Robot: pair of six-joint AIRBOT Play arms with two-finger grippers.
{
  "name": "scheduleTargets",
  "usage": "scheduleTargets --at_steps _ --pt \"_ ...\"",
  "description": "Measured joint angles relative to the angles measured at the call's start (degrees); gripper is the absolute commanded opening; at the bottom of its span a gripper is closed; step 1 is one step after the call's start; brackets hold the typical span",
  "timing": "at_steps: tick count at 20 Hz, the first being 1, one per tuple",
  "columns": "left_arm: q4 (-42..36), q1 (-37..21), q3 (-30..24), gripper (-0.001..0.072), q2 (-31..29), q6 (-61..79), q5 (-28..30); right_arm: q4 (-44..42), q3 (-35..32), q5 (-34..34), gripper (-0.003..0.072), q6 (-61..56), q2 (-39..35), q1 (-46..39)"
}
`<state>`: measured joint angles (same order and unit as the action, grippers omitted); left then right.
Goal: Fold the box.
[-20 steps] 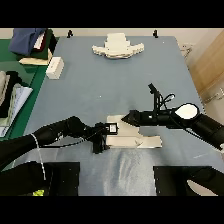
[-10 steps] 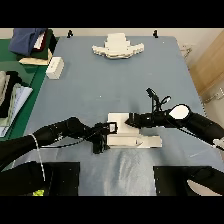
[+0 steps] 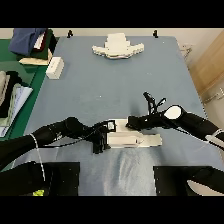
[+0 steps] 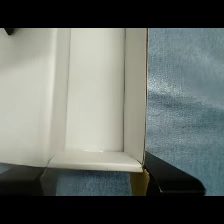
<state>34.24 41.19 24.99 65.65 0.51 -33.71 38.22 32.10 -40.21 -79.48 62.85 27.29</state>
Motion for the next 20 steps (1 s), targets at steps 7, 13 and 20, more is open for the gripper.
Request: scheduleTargets --at_steps 7,13,20 --pt "1.36 -0.04 -0.02 0.0412 -0.02 2.62 0.17 1.9 0.0 -0.66 0.0005 0.0 0.28 3.21" --pt "1.73 -0.04 -0.02 0.0412 -0.02 3.58 0.24 3.58 0.09 -1.18 0.0005 0.31 -0.46 3.76" --pt "1.73 -0.04 -0.04 0.0412 -0.02 3.69 0.31 11.78 2.84 -4.31 0.0005 1.6 -13.33 3.78"
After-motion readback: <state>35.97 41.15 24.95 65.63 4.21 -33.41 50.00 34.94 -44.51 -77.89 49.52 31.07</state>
